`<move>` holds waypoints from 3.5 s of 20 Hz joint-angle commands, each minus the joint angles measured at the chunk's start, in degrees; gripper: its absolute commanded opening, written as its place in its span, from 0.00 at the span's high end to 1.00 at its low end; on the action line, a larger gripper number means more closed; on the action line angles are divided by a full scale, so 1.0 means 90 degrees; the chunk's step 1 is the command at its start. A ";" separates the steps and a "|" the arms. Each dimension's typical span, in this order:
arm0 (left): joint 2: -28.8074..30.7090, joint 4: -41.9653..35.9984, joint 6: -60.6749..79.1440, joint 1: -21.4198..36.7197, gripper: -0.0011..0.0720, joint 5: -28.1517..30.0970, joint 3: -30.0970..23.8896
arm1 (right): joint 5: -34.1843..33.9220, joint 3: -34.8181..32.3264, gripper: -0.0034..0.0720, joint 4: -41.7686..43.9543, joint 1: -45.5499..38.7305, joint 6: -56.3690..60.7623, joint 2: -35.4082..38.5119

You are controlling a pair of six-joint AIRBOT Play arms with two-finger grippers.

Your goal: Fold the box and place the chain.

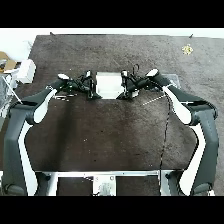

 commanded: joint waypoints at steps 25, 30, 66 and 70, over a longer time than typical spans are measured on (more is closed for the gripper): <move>-0.0005 -0.0034 0.0000 -0.0005 0.68 -0.0005 0.0007 | 0.0022 0.0002 0.37 -0.0005 0.0005 -0.0007 -0.0002; -0.0005 -0.0034 0.0000 -0.0005 0.68 -0.0007 0.0007 | 0.0024 0.0002 0.37 0.0019 0.0007 -0.0007 -0.0002; -0.0005 -0.0034 -0.0002 -0.0005 0.68 -0.0126 0.0007 | -0.1443 0.0002 0.95 -0.0381 0.0311 0.2266 0.1258; -0.0005 -0.0034 -0.0002 -0.0005 0.68 -0.0124 0.0007 | -0.1938 0.0002 0.95 -0.0588 0.0253 0.2125 0.0967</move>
